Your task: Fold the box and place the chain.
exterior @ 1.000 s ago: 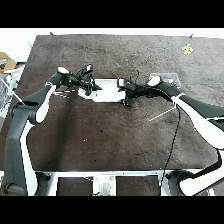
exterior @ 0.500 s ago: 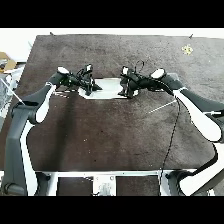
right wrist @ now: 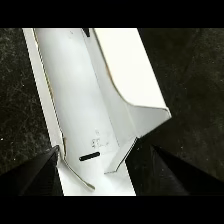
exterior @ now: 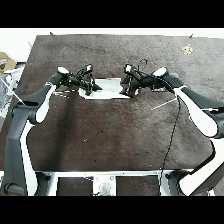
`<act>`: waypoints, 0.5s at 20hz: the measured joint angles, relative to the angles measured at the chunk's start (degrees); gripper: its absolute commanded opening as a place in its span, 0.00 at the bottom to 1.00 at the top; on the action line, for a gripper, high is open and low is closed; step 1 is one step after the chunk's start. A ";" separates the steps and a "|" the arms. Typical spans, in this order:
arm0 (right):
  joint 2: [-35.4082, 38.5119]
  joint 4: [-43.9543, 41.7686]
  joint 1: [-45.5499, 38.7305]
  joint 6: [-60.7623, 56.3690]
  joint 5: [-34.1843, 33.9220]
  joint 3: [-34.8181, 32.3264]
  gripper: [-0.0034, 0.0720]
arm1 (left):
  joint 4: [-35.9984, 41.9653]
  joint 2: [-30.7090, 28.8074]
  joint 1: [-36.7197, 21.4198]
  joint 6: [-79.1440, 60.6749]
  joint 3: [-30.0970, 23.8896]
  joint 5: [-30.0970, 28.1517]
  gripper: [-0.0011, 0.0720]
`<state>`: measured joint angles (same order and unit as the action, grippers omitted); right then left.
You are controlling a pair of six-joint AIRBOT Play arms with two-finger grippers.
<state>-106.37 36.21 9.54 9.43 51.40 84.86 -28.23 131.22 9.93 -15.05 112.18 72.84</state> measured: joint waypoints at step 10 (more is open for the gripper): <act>-11.34 -3.63 -1.84 0.92 12.92 12.41 0.89 | 0.02 0.00 0.00 0.00 0.00 0.00 0.03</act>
<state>-117.71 32.58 7.70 10.35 64.31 97.27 -28.21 131.22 9.93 -15.05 112.18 72.84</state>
